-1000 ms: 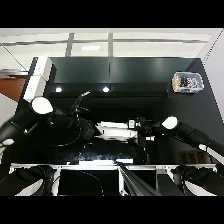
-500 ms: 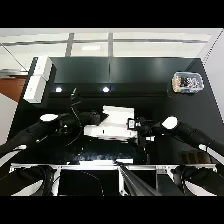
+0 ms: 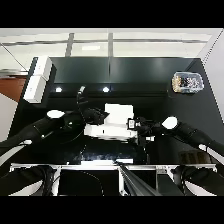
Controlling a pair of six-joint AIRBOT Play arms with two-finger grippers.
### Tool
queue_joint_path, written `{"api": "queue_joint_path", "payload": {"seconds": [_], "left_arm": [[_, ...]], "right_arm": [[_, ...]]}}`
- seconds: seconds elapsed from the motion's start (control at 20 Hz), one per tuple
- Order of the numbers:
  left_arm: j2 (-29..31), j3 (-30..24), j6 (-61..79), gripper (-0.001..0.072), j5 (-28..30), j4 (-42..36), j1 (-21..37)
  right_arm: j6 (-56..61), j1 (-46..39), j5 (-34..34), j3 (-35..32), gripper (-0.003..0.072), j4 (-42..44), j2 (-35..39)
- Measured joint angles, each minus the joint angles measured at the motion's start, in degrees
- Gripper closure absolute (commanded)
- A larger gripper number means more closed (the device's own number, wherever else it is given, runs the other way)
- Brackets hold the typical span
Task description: Fold the box and place the chain.
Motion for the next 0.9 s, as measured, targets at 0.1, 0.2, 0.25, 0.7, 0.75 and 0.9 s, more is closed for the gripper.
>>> {"api": "queue_joint_path", "payload": {"seconds": [0.1, 0.2, 0.25, 0.7, 0.75, 0.9], "left_arm": [[2.4, 2.1, -3.2, 0.0676, -2.3, 8.3, 2.9], [5.7, 3.6, -5.7, 0.0389, -6.3, 17.4, 7.1], [7.3, 4.0, -6.6, 0.0136, -9.0, 21.4, 9.4], [13.2, 4.7, 6.4, -0.0001, -28.1, 43.8, 16.3], [12.9, 4.7, 9.1, -0.0001, -28.6, 44.4, 15.0], [10.4, 4.6, 15.3, 0.0000, -26.9, 45.5, 10.2]], "right_arm": [[0.0, 0.0, 0.0, 0.0, 0.0156, 0.0, 0.0], [0.0, 0.0, 0.0, 0.0, 0.0156, 0.0, 0.0], [0.0, 0.0, 0.0, 0.0, 0.0156, 0.0, 0.0], [0.0, 0.0, 0.0, 0.0, 0.0156, 0.0, 0.0], [0.0, 0.0, 0.0, 0.0, 0.0156, 0.0, 0.0], [0.0, 0.0, 0.0, 0.0, 0.0156, 0.0, 0.0]]}}
